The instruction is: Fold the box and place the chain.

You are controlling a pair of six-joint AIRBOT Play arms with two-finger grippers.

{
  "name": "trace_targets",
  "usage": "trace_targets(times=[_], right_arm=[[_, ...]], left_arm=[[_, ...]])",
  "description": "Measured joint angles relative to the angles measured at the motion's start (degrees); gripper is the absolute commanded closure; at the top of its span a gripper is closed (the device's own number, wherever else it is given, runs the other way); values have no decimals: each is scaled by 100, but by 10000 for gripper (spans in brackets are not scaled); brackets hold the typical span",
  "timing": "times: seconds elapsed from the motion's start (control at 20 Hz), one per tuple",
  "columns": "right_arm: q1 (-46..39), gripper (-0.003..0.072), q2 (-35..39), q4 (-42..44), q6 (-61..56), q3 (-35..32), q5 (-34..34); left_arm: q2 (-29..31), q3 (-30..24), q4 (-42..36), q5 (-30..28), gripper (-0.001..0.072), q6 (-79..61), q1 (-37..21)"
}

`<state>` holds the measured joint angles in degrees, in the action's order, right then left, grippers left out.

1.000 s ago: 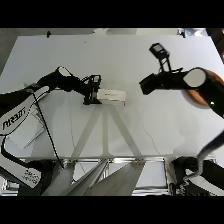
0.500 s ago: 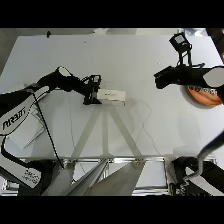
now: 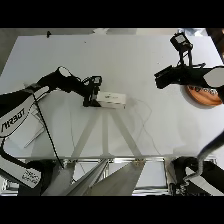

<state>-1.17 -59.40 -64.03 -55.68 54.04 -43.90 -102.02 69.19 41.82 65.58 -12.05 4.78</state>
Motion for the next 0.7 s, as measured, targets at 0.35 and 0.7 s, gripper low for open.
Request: trace_targets(times=[0.35,0.7], right_arm=[[0,675,0,0,0,0,-2],[0,675,0,-2,2,0,0]], left_arm=[[1290,4,-426,-457,700,1322,-59],[2288,4,-55,-1974,700,2802,-531]])
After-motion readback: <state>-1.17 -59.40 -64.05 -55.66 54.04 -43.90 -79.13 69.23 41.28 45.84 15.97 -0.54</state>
